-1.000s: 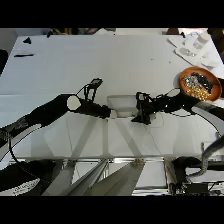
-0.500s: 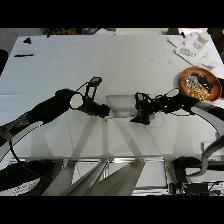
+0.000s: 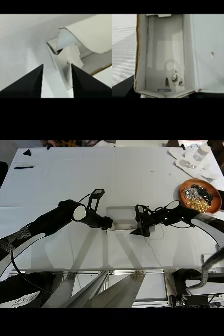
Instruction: Fold the box and place the chain.
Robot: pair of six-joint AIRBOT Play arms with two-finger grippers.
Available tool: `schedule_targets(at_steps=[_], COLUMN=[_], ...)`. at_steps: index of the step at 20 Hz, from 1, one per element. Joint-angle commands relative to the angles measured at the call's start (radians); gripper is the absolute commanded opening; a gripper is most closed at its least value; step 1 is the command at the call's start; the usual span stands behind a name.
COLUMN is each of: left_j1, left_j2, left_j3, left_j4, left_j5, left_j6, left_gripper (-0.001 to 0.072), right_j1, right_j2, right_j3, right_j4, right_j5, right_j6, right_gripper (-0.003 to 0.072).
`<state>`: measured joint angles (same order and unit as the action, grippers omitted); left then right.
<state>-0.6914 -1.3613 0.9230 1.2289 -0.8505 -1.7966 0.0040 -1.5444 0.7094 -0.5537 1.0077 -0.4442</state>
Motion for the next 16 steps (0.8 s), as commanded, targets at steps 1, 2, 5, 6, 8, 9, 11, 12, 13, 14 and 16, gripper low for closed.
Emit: schedule_targets(at_steps=[1,2,5,6,8,9,11,12,13,14,16], left_j1=[-0.002,-0.001,-0.001,-0.002,-0.002,-0.002,-0.002,-0.002,-0.002,-0.002,-0.002], left_j2=[0.0,0.0,0.0,-0.001,-0.007,-0.016,-0.047,-0.064,-0.079,-0.09,-0.096], left_j3=[0.011,0.011,0.011,0.011,0.011,0.011,0.024,0.032,0.042,0.052,0.074], left_j4=[0.003,0.01,0.013,0.008,0.003,0.002,0.002,0.003,0.003,0.003,0.012], left_j5=[-0.026,-0.04,-0.044,-0.03,0.016,0.035,0.007,-0.017,-0.04,-0.052,-0.056], left_j6=[-0.003,-0.003,-0.003,-0.003,-0.004,-0.004,-0.005,-0.006,-0.012,-0.027,-0.061], left_gripper=[0.0374,0.0374,0.0377,0.0397,0.0399,0.0399,0.0398,0.0398,0.0397,0.0394,0.0394], right_j1=[0.0,0.0,0.0,0.0,0.0,0.0,0.0,0.0,0.0,0.0,0.0], right_j2=[0.001,0.001,0.001,0.001,0.001,0.001,0.001,0.001,0.001,0.001,0.001], right_j3=[0.001,0.001,0.001,0.001,0.001,0.001,0.001,0.001,0.001,0.001,0.001], right_j4=[0.001,0.001,0.001,0.001,0.001,0.001,0.001,0.001,0.001,0.001,0.001], right_j5=[-0.002,-0.002,-0.002,-0.002,-0.002,-0.002,-0.002,-0.001,-0.002,-0.002,-0.002], right_j6=[0.0,0.0,0.0,0.0,0.0,0.0,0.0,0.0,0.0,0.0,0.0], right_gripper=[0.0429,0.0429,0.0429,0.0429,0.0429,0.0429,0.0429,0.0429,0.0429,0.0429,0.0429])
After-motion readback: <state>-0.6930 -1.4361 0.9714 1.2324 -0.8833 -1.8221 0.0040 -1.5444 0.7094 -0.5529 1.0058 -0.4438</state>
